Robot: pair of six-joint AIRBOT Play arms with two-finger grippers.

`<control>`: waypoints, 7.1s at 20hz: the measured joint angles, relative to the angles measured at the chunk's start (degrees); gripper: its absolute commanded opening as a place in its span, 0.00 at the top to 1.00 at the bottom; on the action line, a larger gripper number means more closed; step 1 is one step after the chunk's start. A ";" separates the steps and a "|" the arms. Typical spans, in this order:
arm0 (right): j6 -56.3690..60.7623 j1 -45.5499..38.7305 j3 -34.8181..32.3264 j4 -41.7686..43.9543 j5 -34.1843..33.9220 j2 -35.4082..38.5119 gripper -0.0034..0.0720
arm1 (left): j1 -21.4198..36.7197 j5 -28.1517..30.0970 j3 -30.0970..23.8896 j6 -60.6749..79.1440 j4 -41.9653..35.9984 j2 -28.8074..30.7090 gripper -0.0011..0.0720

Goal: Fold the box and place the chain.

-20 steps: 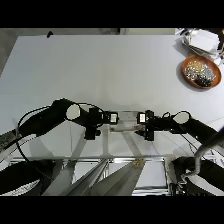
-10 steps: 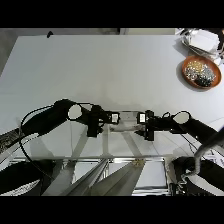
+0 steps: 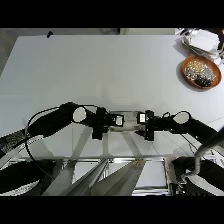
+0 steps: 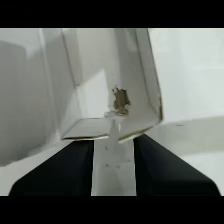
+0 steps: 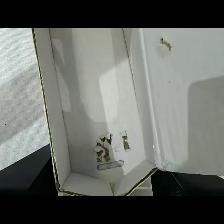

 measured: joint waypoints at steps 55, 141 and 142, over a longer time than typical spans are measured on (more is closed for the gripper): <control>-0.02 -0.02 0.00 0.00 -0.02 0.00 0.41 | 20.81 -4.81 -13.70 -41.22 -25.90 0.96 0.82; -0.07 -0.02 0.00 0.11 -0.33 0.00 0.41 | -5.35 -6.03 11.37 -107.65 12.11 -6.21 0.28; -0.04 -0.02 0.00 0.09 -0.28 0.00 0.41 | -4.07 -6.32 10.03 -105.39 12.39 -4.07 0.19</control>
